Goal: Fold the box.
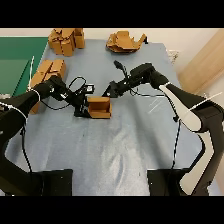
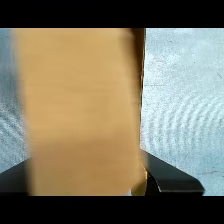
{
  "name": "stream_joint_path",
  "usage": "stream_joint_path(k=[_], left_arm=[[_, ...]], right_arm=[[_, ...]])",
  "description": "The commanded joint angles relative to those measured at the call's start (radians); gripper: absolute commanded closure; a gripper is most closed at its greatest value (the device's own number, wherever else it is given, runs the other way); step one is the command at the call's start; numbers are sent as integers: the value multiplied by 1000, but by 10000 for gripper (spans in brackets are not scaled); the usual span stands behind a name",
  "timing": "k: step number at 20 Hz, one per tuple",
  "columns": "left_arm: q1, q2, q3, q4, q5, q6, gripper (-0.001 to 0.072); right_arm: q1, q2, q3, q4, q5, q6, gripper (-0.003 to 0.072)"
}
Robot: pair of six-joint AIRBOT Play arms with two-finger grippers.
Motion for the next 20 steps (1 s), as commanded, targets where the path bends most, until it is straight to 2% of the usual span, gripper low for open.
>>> stream_joint_path(k=[1, 3, 4, 6, 7, 9, 12, 16, 20], left_arm=[[0, 0, 0, 0, 0, 0, 426], [0, 0, 0, 0, 0, 0, 427], [0, 0, 0, 0, -1, 0, 427], [0, 0, 0, 0, -2, 0, 426], [0, 0, 0, 0, -2, -3, 427], [0, 0, 0, 0, -2, -26, 427], [0, 0, 0, 0, 2, -25, 427], [0, 0, 0, 0, 0, -25, 427], [0, 0, 0, 0, 0, -25, 427]], right_arm=[[25, -11, 27, 18, -143, -196, 685], [39, -11, 27, -61, -108, -224, 671], [48, -11, 27, -112, -80, -225, 546], [74, -11, 27, -200, -45, -231, 359], [87, -11, 27, -224, -34, -231, 309], [97, -11, 30, -230, -13, -230, 311], [98, 7, 29, -227, 71, -304, 410], [102, 82, 29, -226, 184, -385, 410], [117, 137, 19, -259, 179, -459, 411]])
